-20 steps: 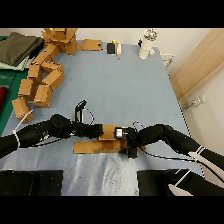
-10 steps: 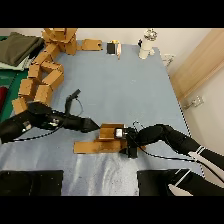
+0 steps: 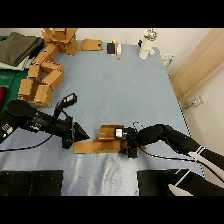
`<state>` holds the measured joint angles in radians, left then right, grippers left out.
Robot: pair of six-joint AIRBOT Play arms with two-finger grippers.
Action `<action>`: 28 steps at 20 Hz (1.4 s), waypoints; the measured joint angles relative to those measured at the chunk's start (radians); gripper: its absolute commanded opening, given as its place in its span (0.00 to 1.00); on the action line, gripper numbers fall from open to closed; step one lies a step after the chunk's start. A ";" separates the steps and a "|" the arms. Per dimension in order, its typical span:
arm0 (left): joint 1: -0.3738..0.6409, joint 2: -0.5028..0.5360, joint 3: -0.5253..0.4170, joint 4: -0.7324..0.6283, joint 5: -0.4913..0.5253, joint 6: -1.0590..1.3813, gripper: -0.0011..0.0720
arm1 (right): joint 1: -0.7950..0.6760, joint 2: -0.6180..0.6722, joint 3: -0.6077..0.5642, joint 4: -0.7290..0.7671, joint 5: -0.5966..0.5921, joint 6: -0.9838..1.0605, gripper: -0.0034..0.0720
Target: Fold the box.
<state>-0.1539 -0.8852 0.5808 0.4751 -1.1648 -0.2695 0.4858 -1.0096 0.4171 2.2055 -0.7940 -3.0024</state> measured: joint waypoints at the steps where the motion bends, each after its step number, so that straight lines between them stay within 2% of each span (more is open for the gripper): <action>1: -0.022 0.006 0.000 0.033 0.015 0.018 0.52 | 0.000 0.000 0.000 0.000 0.000 0.000 0.72; 7: -0.120 0.020 -0.010 0.146 0.090 0.083 0.53 | 0.000 0.000 0.000 -0.003 0.000 0.000 0.72; 8: -0.123 0.021 -0.022 0.158 0.104 0.098 0.77 | 0.000 0.000 0.000 -0.003 0.000 0.000 0.72; 9: -0.123 0.022 -0.040 0.172 0.121 0.119 0.93 | 0.000 0.000 0.000 -0.003 0.000 0.000 0.72; 14: -0.132 0.035 -0.153 0.183 0.220 0.246 0.93 | 0.000 0.000 0.000 -0.003 0.000 0.000 0.72; 18: -0.186 0.021 -0.214 0.051 0.320 0.365 0.97 | 0.000 0.000 0.000 -0.003 0.000 0.000 0.72; 24: -0.234 -0.014 -0.248 -0.097 0.462 0.480 0.97 | 0.000 0.000 0.000 -0.003 0.000 0.000 0.72; 28: -0.255 -0.038 -0.251 -0.132 0.494 0.496 0.97 | 0.000 0.000 0.000 -0.003 0.000 0.000 0.72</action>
<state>-0.4088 -0.9230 0.3294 0.3435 -0.6708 0.2264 0.4858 -1.0096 0.4171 2.2024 -0.7944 -3.0024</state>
